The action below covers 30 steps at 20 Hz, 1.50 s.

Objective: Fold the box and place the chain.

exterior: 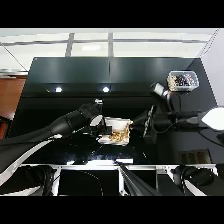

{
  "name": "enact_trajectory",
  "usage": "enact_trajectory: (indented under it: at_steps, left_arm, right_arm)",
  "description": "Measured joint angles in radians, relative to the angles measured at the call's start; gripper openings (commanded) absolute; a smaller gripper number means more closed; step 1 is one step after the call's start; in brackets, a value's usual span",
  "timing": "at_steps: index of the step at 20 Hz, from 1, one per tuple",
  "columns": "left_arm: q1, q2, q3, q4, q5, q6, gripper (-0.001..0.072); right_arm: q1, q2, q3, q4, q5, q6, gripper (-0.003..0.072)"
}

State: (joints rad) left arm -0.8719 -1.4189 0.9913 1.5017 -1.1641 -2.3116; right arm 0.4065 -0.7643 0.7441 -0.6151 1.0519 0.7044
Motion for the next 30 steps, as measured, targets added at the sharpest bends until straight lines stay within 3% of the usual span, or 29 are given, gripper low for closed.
enact_trajectory:
  at_steps: [7,8,9,10,15,20,21,22,26,30]
  left_arm:
    - [0.0,0.0,0.0,0.0,0.0,0.0,0.003]
    - [0.0,0.0,0.0,0.0,0.0,0.0,0.003]
    - [0.0,0.0,0.0,0.0,0.0,0.0,0.003]
    - [0.0,0.0,0.0,0.0,0.0,0.0,0.003]
    - [0.0,0.0,0.0,0.0,0.0,0.0,0.003]
    - [0.0,0.0,0.0,0.0,0.001,0.0,0.003]
    - [0.0,0.0,0.0,0.0,0.001,0.0,0.003]
    - [0.0,0.0,0.0,0.0,0.001,0.0,0.003]
    - [0.0,0.0,0.0,0.0,0.001,0.0,0.003]
    - [0.0,0.0,0.0,0.0,0.001,0.0,0.003]
  right_arm:
    - [0.0,-0.03,0.018,0.087,-0.008,0.036,0.0019]
    - [0.0,-0.043,0.002,0.089,-0.013,0.039,0.0103]
    - [0.0,-0.055,-0.014,0.092,-0.016,0.044,0.0337]
    - [0.0,-0.067,-0.029,0.096,-0.019,0.048,0.0404]
    - [-0.042,-0.087,-0.058,0.017,-0.021,0.06,0.0401]
    - [-0.069,-0.093,-0.112,-0.284,-0.015,0.058,0.0407]
    - [-0.057,-0.093,-0.142,-0.317,-0.043,0.044,0.0597]
    - [-0.037,-0.094,-0.177,-0.345,-0.077,0.014,0.0659]
    - [0.054,-0.115,-0.273,-0.381,-0.214,-0.135,0.0659]
    - [0.096,-0.168,-0.302,-0.278,-0.28,-0.36,0.0658]
